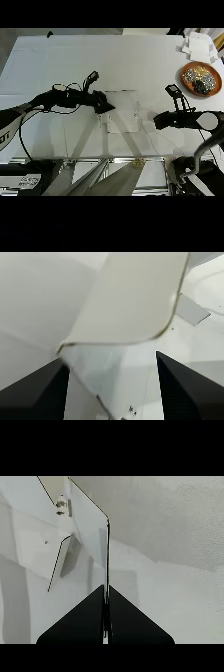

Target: Fold the box and place the chain.

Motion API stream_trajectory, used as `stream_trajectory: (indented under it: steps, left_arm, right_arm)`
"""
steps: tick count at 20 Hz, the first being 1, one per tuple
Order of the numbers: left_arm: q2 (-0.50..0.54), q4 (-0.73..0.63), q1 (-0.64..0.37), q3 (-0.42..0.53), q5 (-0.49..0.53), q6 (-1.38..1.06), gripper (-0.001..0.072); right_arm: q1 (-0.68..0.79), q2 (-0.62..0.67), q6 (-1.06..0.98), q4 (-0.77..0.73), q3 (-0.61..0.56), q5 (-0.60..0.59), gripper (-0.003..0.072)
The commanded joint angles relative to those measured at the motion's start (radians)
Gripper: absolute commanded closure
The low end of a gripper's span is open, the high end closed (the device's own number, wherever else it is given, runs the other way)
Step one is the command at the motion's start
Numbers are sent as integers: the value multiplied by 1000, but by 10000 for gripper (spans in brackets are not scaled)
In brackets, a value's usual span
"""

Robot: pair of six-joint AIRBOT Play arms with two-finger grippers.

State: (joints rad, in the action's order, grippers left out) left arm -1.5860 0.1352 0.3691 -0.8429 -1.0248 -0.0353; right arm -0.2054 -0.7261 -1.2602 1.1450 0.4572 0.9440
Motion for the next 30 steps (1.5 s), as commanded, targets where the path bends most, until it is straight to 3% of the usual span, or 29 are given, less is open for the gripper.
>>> stream_trajectory:
  steps: [1, 4, 5, 7, 9, 15, 16, 18, 20, 23, 26, 28, 30]
  left_arm:
    - [-20, -6, 52, -34, 14, -9, 155]
    - [-20, 25, 85, -45, 49, -3, 223]
    - [-20, 66, 87, -45, 49, 21, 314]
    - [-20, 136, 86, -45, 49, 63, 429]
    - [-18, 142, 87, -45, 49, 61, 693]
    - [-8, 135, 87, -45, 67, -7, 701]
    - [3, 134, 87, -45, 74, -38, 701]
    - [35, 135, 87, -45, 78, -58, 702]
    - [65, 142, 88, -45, 62, -66, 702]
    - [82, 207, 95, -45, -35, -77, 702]
    - [81, 400, 149, -44, -117, -77, 707]
    - [79, 484, 200, -44, -84, -77, 708]
    - [74, 458, 242, -44, 23, -80, 708]
  right_arm:
    - [-1, 1, 0, 0, 0, 10, 678]
    - [-1, 1, 0, 0, 0, 10, 678]
    - [-1, 1, 0, 0, 0, 10, 678]
    - [-1, 1, 0, 0, 0, 10, 678]
    - [-1, 1, 0, 0, 0, 10, 678]
    - [-1, 1, 0, -6, 0, 16, 676]
    - [-1, 1, 0, -8, 0, 17, 634]
    - [-1, 2, 0, -16, 0, 18, 463]
    - [-1, 11, 0, -20, 10, 38, 422]
    - [0, 60, 0, -16, 42, 95, 412]
    - [0, 154, 0, -5, 50, 130, 412]
    - [0, 216, 0, 23, 50, 159, 412]
    - [0, 262, 0, 39, 50, 176, 412]
